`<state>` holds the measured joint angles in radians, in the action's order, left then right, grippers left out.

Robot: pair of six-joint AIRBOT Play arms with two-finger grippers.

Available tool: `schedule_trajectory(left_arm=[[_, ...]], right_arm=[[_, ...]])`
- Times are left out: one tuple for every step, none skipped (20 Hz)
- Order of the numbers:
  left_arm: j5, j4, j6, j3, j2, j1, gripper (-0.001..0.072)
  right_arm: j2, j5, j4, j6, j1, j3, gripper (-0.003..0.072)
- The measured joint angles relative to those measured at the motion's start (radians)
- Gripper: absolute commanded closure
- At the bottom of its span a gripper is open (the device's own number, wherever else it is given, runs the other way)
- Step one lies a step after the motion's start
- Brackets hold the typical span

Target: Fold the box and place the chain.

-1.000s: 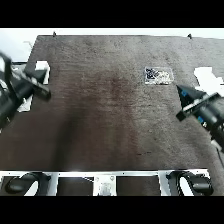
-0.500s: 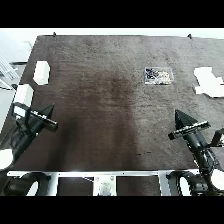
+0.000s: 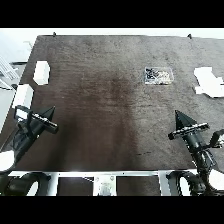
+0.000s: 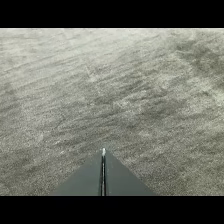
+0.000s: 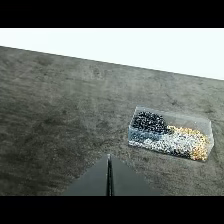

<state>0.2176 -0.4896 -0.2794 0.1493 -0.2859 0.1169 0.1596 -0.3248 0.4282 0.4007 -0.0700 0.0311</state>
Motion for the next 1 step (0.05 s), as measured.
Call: schedule_trajectory(left_arm=[[0.0,0.0,0.0,0.0,0.0,0.0,0.0689]], right_arm=[[0.0,0.0,0.0,0.0,0.0,0.0,0.068]])
